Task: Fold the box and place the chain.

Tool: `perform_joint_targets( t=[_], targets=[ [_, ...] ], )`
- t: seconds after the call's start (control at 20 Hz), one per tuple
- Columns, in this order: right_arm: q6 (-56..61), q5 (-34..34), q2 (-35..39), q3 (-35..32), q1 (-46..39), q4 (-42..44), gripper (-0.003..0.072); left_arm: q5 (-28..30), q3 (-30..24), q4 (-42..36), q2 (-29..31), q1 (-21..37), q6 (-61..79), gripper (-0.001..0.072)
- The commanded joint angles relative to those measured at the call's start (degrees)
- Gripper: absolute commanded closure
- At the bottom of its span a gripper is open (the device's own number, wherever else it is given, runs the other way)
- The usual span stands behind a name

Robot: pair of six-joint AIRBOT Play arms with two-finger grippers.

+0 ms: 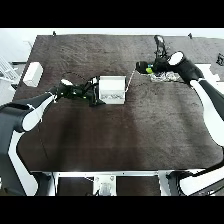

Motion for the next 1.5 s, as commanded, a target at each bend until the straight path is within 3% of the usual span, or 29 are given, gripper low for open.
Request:
perform_joint_targets(
  t=[0.0, 0.75, 1.45],
  targets=[
    [0.04, 0.55, 5.6, 0.04, 2.82, -1.99, 0.0675, 0.04, 0.02, 0.02, 0.02, 0.0, 0.0, 0.0376],
    [5.86, -0.92, 22.12, 0.13, 17.75, -15.69, 0.0676, 0.04, 0.02, 0.0, 0.02, 0.0, 0.0, 0.0376],
    [-0.17, -20.22, 23.65, 7.87, 23.93, -15.65, 0.0675, 0.04, 0.02, 0.02, 0.02, 0.0, 0.0, 0.0375]
  ],
)
